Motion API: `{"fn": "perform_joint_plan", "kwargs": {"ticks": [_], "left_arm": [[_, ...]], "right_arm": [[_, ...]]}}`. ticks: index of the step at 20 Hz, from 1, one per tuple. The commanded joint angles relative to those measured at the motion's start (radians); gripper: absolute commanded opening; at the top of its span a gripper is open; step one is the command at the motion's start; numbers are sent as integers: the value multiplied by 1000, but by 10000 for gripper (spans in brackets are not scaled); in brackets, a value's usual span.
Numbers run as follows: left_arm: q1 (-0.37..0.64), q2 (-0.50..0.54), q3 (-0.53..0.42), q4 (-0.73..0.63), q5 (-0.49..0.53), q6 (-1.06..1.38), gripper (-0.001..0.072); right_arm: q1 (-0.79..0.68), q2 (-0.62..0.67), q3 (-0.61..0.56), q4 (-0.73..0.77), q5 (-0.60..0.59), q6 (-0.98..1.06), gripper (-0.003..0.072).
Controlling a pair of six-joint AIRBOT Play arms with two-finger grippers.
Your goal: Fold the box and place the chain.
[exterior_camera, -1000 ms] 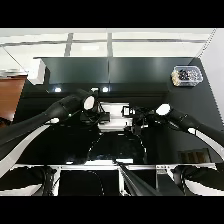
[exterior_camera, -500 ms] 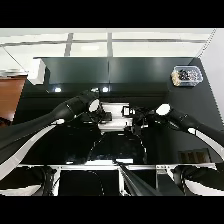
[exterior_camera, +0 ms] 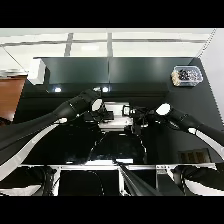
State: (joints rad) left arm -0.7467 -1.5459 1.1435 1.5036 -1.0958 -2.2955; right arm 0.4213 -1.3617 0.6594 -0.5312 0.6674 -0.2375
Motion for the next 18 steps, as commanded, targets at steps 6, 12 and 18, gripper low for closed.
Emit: {"fn": "perform_joint_plan", "kwargs": {"ticks": [6, 12, 18], "left_arm": [[0, -5, 3, 10, -8, 8, 24], [-1, -4, 3, 10, -35, 41, 25], [0, -4, 3, 2, -39, 40, 25]], "right_arm": [[0, -1, 0, 0, 2, -1, 220], [-3, 111, 1, -141, 47, 98, 710], [-3, 179, 0, -296, 95, 129, 710]]}}
